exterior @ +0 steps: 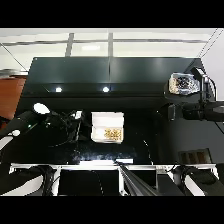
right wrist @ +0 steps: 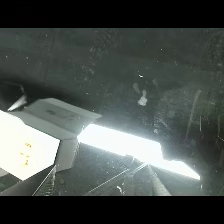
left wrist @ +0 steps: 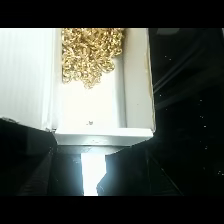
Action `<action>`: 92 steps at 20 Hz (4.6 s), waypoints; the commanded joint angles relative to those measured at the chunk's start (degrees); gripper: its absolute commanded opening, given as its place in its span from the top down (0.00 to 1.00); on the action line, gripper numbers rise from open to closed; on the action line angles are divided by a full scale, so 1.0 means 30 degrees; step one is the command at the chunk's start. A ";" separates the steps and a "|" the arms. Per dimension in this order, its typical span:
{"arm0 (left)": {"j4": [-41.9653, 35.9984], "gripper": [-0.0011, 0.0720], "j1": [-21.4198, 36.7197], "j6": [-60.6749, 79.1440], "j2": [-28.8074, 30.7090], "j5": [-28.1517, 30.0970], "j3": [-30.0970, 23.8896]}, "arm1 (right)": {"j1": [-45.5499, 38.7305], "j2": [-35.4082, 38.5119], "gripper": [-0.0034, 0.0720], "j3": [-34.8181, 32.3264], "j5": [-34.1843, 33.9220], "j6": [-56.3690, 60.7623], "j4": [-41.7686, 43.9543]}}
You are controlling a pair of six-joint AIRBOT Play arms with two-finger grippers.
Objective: Fold the box and place the chain.
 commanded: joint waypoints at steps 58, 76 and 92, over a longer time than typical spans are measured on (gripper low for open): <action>0.0714 0.32 -0.2368 0.0051 -0.0277 0.2288 -0.0007 | 0.8415 -0.9071 0.04 0.2382 -0.5166 -0.3198 0.2703; 0.0707 0.32 -0.2368 0.0051 -0.0277 0.2288 -0.0007 | 0.9770 -0.8837 0.03 0.2550 -0.0539 -0.9959 0.3089; 0.0707 0.32 -0.2368 0.0051 -0.0277 0.2288 -0.0007 | 1.0615 -0.8837 0.03 0.2732 0.0051 -0.9748 0.1625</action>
